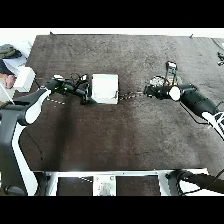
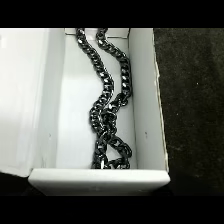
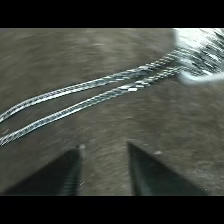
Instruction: Fold the box and place the chain.
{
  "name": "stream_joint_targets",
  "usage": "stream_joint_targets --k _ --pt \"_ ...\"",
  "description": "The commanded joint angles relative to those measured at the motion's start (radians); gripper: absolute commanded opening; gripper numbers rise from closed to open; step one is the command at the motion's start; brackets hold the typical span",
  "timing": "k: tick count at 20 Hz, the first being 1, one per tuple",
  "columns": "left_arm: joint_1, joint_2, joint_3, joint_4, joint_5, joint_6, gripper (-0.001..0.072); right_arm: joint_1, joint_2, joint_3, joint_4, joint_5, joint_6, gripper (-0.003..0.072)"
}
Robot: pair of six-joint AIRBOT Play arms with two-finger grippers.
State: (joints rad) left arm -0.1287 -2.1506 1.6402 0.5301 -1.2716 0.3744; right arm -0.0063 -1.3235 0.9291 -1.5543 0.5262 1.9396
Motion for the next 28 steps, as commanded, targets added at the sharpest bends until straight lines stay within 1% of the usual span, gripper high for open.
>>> stream_joint_targets --k 1,7,11,12,13,15,16,17,18,19,20,22,24,28 --pt "0.001 0.0 0.0 0.0 0.0 0.0 0.0243 -0.051 -0.057 -0.051 0.026 -0.121 0.082 0.0437" --pt "0.001 0.0 0.0 0.0 0.0 0.0 0.0243 -0.051 -0.222 -0.042 0.196 -0.369 0.082 0.0435" --pt "0.001 0.0 0.0 0.0 0.0 0.0 0.0243 -0.052 -0.275 0.009 0.21 -0.443 0.089 0.0435" --pt "0.001 0.0 0.0 0.0 0.0 0.0 0.0243 -0.054 -0.287 0.021 0.21 -0.456 0.105 0.0414" --pt "0.001 0.0 0.0 0.0 0.0 0.0 0.0243 -0.054 -0.3 0.034 0.211 -0.46 0.106 0.0353" --pt "0.001 0.0 0.0 0.0 0.0 0.0 0.0243 -0.054 -0.339 0.063 0.234 -0.466 0.108 0.0351" --pt "0.001 0.0 0.0 0.0 0.0 0.0 0.0243 -0.054 -0.359 0.078 0.238 -0.47 0.108 0.0253" --pt "0.001 0.0 0.0 0.0 0.0 0.0 0.0242 -0.053 -0.376 0.089 0.255 -0.467 0.11 0.0231" --pt "0.001 0.0 0.0 0.0 0.0 0.0 0.0243 -0.055 -0.385 0.095 0.28 -0.467 0.119 0.0136" --pt "0.001 0.0 0.0 0.0 0.0 0.0 0.0243 -0.054 -0.385 0.095 0.275 -0.47 0.118 0.0017" --pt "0.001 0.0 0.0 0.0 0.0 0.0 0.0243 -0.053 -0.378 0.095 0.281 -0.466 0.121 -0.0015" --pt "0.001 0.0 0.0 0.0 0.0 0.0 0.0243 -0.03 -0.341 0.094 0.28 -0.451 0.134 -0.0017" --pt "0.001 0.0 0.0 0.0 0.0 0.0 0.0243 0.014 -0.257 0.094 0.256 -0.453 0.126 -0.0017" --pt "0.001 0.0 0.0 0.0 0.0 0.0 0.0243 0.128 -0.043 0.094 0.158 -0.457 0.125 -0.0017"
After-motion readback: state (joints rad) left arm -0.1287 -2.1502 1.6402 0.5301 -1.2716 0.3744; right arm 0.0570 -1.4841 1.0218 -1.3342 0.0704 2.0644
